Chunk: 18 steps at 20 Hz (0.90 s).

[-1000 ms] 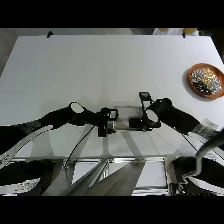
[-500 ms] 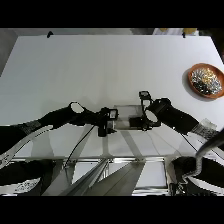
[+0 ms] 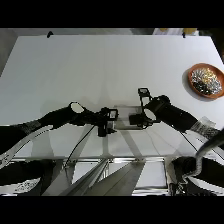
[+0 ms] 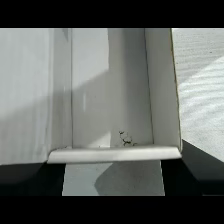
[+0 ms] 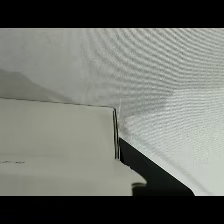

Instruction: Fold the box and place the chain.

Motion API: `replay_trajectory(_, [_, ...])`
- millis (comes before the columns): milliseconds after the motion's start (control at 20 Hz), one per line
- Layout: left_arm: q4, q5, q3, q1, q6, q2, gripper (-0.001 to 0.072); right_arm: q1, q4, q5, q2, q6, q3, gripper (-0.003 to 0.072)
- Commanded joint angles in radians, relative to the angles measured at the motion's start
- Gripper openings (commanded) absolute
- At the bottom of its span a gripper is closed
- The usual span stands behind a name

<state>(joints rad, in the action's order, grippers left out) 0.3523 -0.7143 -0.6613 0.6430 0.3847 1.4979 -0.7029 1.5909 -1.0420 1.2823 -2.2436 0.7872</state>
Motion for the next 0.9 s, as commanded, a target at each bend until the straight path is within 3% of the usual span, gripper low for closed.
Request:
replay_trajectory(0, [0.000, -0.001, 0.000, 0.000, 0.000, -0.001, 0.0275, 0.000, -0.006, -0.025, 0.017, -0.001, 0.002, 0.0179])
replay_trajectory(350, [0.000, 0.000, 0.000, -0.001, 0.000, -0.001, 0.0275, 0.000, -0.006, -0.024, 0.018, -0.011, 0.001, 0.0150])
replay_trajectory(550, [0.000, -0.001, 0.000, -0.001, 0.000, -0.001, 0.0275, 0.000, -0.029, -0.013, 0.023, -0.011, 0.001, 0.0029])
replay_trajectory(700, [0.000, -0.001, 0.000, -0.001, 0.000, -0.001, 0.0275, 0.000, -0.029, -0.016, 0.024, -0.008, 0.001, 0.0017])
replay_trajectory(750, [0.000, 0.000, 0.000, -0.001, 0.000, -0.001, 0.0275, 0.000, -0.028, -0.016, 0.024, -0.001, 0.001, 0.0021])
replay_trajectory(800, [0.000, 0.000, 0.000, -0.001, 0.000, -0.001, 0.0275, 0.000, -0.027, -0.016, 0.019, 0.008, 0.002, 0.0086])
replay_trajectory(850, [0.000, 0.000, 0.000, -0.001, 0.000, -0.001, 0.0275, 0.000, -0.026, -0.016, 0.006, 0.040, 0.002, 0.0208])
